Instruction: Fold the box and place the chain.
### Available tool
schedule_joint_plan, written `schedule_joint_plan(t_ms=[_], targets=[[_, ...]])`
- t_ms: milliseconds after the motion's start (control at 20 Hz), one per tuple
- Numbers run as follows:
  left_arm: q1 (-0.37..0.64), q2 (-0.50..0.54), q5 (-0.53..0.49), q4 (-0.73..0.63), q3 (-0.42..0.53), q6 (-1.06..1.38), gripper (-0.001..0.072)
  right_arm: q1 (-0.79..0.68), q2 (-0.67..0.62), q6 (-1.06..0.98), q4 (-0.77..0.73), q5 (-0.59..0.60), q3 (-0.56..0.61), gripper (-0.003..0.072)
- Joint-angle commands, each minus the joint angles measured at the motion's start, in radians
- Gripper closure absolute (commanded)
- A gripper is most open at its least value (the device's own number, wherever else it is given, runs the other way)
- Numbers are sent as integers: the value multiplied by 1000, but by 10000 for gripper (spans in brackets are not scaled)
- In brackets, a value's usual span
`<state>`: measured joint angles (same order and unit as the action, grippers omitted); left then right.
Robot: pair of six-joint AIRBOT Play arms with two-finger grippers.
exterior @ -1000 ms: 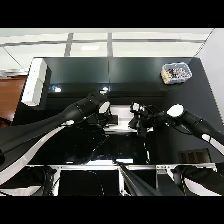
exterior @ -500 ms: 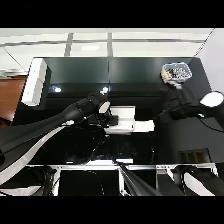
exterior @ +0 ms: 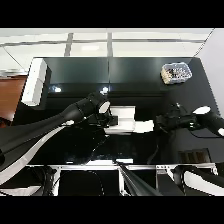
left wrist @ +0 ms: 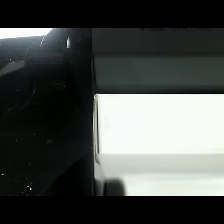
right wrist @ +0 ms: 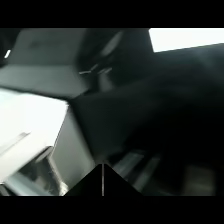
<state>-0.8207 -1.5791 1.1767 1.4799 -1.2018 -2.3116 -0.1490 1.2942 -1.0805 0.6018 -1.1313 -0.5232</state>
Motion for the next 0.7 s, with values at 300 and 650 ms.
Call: schedule_joint_plan(t_ms=[300, 650], targets=[[1, -1, -2, 0, 0, 0, 682, 143, 50, 119, -74, -195, -198, 61], [1, -1, -2, 0, 0, 0, 682, 291, 49, -85, -34, -111, -276, 252]])
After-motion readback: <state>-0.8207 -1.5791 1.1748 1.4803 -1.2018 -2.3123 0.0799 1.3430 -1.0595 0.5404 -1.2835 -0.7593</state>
